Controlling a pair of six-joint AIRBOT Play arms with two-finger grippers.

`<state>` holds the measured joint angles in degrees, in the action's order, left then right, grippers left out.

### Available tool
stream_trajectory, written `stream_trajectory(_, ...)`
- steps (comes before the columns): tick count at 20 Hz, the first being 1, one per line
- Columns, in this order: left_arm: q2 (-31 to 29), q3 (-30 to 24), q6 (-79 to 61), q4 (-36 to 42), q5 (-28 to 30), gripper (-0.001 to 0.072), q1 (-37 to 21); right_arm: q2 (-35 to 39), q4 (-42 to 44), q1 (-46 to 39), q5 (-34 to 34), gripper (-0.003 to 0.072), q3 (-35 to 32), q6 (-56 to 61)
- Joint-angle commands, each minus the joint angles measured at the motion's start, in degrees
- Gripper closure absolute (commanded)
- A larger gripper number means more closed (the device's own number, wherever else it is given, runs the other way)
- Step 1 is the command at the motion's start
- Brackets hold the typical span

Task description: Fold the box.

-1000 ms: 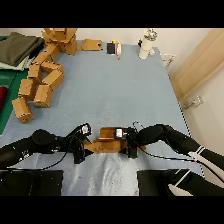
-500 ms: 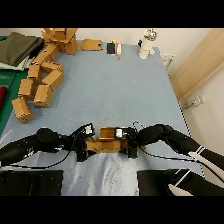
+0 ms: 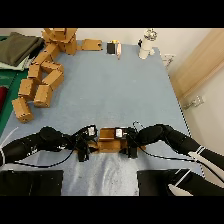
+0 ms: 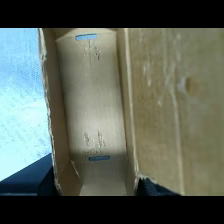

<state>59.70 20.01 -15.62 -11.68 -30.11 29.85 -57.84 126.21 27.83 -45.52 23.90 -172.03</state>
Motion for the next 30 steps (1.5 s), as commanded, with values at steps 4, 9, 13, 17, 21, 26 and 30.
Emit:
stream_trajectory(4,2.2,1.8,-4.2,3.2,-0.3,0.0427,2.0,0.0,0.0,0.0,0.0,0.018,0.0,0.0)
stream_trajectory(9,2.4,2.0,-5.7,4.5,0.2,0.0586,2.4,0.0,0.0,0.0,0.0,0.018,0.0,0.0)
stream_trajectory(13,2.4,1.9,-6.5,6.0,1.3,0.0585,3.1,0.0,0.0,0.0,0.0,0.018,0.0,0.0)
stream_trajectory(17,2.8,2.1,-8.0,8.3,1.7,0.0584,3.4,0.0,0.0,0.0,0.0,0.018,0.0,0.0)
stream_trajectory(21,2.9,2.1,-9.1,9.2,1.5,0.0583,3.4,0.0,0.0,0.0,0.0,0.018,0.0,0.0)
stream_trajectory(26,2.9,2.1,-9.0,9.2,-0.6,0.0091,3.4,0.0,0.0,0.0,0.0,0.018,0.0,0.0)
stream_trajectory(30,2.9,2.1,-9.0,9.2,-1.0,0.009,3.4,0.0,0.0,0.0,0.0,0.018,0.0,0.0)
